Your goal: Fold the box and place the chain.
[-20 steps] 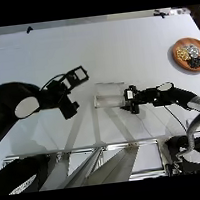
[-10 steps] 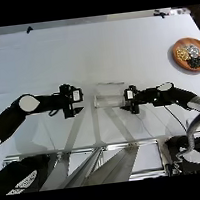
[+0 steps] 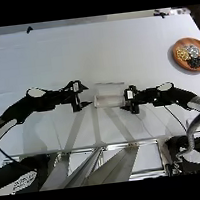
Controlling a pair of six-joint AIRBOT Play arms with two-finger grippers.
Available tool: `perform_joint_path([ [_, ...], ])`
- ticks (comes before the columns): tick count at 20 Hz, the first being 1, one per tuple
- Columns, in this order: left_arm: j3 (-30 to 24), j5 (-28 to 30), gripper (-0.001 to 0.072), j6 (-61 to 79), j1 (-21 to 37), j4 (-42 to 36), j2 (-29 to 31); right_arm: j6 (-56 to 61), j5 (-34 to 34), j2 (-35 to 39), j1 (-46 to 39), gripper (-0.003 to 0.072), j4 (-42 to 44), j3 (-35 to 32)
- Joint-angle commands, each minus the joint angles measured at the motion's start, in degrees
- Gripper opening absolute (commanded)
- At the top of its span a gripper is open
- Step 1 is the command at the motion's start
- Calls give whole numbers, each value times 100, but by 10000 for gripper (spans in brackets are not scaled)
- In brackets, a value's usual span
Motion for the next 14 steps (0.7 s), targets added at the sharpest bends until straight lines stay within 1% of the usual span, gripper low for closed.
perform_joint_path([
  [1,568,-848,702,-544,52,535,-632,0,2,2,4,422,0,2],
  [3,826,-992,702,-831,144,1412,-754,0,2,2,4,422,2,2],
  [5,841,-1060,702,-859,315,1932,-761,2,2,2,4,422,0,2],
  [6,841,-1104,702,-852,407,2031,-761,2,2,2,4,422,0,2],
  [9,841,-1180,702,-610,446,2002,-769,0,2,2,4,422,2,2],
  [12,844,-1169,703,-592,216,1602,-892,0,2,2,4,422,0,2],
  [14,870,-1154,703,-505,50,1502,-1008,0,2,2,4,422,0,2],
])
